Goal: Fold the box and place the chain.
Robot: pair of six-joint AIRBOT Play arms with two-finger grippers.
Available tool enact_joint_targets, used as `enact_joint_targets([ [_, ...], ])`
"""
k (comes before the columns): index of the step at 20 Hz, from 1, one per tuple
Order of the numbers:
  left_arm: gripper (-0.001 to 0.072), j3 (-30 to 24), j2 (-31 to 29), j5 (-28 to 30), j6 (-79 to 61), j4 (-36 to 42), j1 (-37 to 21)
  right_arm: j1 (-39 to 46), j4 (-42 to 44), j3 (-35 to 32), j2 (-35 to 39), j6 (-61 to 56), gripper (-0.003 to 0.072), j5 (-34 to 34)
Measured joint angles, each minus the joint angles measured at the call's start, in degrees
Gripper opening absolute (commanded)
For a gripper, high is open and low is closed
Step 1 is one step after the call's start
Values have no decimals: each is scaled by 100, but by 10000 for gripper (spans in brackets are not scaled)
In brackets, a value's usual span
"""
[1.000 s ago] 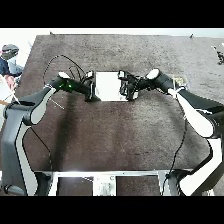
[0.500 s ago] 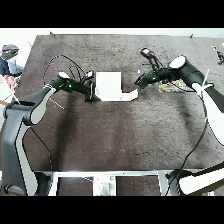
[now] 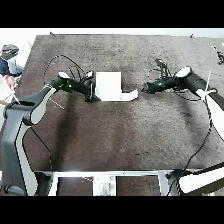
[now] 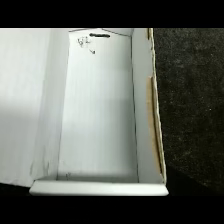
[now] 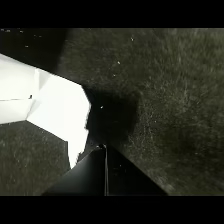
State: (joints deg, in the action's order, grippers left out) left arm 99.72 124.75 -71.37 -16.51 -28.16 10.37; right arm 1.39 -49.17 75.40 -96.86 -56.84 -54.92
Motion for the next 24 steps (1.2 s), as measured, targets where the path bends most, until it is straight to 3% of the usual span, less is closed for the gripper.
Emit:
enact_joint_targets([
  [8, 469, 0, 0, -2, 0, 0, 0, -98, 1458, -127, -717, 334, 12, -214],
  [10, 469, 0, 0, -2, -2, -2, 0, -109, 1845, -133, -772, 448, 460, -286],
  [11, 469, 0, 0, -2, -2, -2, 0, -118, 2031, -133, -789, 533, 483, -299],
  [20, 469, 0, 0, -7, -2, -2, 0, -485, 2721, 11, -826, 837, 483, -400],
  [24, 469, 0, 0, -9, -2, -2, 0, -748, 2107, 424, -828, 361, 482, -409],
])
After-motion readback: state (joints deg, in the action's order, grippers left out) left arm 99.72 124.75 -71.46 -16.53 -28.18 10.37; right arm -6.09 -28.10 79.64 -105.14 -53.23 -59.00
